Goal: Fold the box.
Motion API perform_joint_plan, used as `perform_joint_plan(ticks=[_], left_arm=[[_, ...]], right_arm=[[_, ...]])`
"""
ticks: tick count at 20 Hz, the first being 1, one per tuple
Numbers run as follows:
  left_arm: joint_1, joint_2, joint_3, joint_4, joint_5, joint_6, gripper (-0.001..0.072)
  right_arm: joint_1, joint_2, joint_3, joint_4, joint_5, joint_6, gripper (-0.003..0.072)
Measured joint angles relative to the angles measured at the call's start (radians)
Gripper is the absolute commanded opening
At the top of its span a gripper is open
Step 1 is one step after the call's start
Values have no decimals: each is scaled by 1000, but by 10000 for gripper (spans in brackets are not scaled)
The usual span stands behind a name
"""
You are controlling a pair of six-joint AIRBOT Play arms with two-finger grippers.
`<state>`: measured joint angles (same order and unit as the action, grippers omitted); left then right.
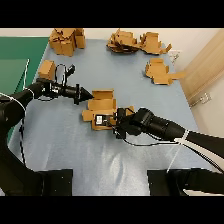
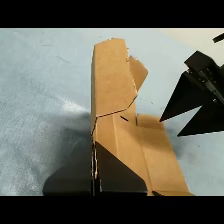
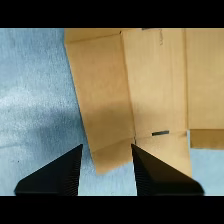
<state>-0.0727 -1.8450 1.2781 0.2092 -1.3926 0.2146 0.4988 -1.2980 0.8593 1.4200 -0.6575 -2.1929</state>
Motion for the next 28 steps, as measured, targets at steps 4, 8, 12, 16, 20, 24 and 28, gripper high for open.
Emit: perform_joint_plan(ticks=[4, 8, 12, 16, 20, 24, 28], left_arm=[[-2, 0, 1, 1, 16, -4, 11], [-2, 0, 1, 1, 22, -5, 12], [-2, 0, 1, 1, 24, -5, 12], [-2, 0, 1, 2, 24, -5, 12], [-2, 0, 1, 20, 13, -5, 11], [-2, 0, 1, 46, -23, -5, 11], [-2, 0, 1, 73, -64, -5, 11]], right_arm=[[0, -2, 0, 2, -36, -5, 491], [0, -6, 0, 14, -39, -6, 491], [0, -25, 0, 15, 2, -6, 491], [0, -48, 0, -24, 24, -3, 490], [0, -57, 5, -167, 36, 94, 490], [0, -59, 20, -261, 81, 152, 490], [-1, -60, 27, -291, 126, 173, 599]])
